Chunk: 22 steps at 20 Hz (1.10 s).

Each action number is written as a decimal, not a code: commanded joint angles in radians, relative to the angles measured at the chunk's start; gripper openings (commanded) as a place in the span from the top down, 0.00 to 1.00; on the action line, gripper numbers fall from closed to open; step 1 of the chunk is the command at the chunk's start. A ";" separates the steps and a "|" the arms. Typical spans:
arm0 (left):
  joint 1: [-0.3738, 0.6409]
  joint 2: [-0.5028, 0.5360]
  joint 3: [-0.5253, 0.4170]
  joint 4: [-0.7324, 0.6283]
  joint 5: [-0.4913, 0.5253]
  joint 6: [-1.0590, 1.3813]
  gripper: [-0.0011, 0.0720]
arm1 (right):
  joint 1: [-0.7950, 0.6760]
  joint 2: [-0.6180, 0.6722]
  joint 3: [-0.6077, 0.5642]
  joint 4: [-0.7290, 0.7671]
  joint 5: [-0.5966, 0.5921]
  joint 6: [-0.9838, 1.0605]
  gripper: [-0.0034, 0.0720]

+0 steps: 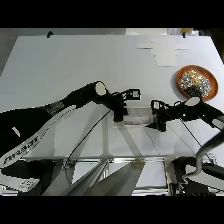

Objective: Fold the box and place the chain.

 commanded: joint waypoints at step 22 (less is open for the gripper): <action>-0.006 0.281 0.000 0.443 -0.341 -0.352 0.99 | 0.001 -0.001 0.000 -0.001 0.000 0.000 0.25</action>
